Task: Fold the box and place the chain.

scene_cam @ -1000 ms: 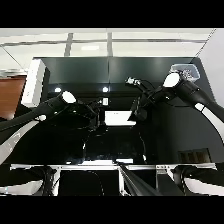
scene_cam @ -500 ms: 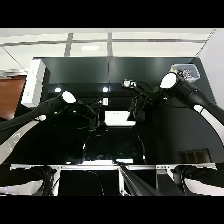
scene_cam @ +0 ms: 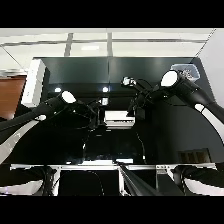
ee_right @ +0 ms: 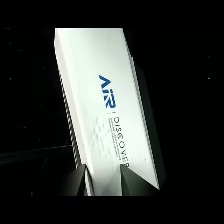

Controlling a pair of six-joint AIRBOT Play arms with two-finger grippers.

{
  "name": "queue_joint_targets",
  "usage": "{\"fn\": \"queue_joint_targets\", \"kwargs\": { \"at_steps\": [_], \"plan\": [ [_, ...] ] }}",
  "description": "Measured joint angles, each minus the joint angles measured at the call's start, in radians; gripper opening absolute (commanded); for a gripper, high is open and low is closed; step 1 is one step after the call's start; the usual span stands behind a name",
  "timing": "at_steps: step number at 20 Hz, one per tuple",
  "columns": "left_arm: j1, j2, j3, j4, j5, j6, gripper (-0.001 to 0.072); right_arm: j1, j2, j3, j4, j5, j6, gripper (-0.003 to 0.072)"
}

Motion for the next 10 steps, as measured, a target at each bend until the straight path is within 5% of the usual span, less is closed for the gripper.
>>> {"fn": "queue_joint_targets", "kwargs": {
  "at_steps": [7, 8, 10],
  "plan": [
    [0.000, 0.000, 0.000, 0.001, -0.001, 0.000, 0.0464, 0.013, 0.000, -0.001, -0.006, -0.002, 0.007, 0.0225],
    [0.000, 0.000, 0.000, 0.001, -0.001, 0.001, 0.0464, 0.014, 0.000, -0.001, -0.006, -0.003, 0.007, 0.0127],
    [0.000, 0.000, 0.000, 0.002, -0.001, 0.000, 0.0464, 0.016, 0.000, -0.001, -0.005, -0.007, 0.006, 0.0120]
  ]
}}
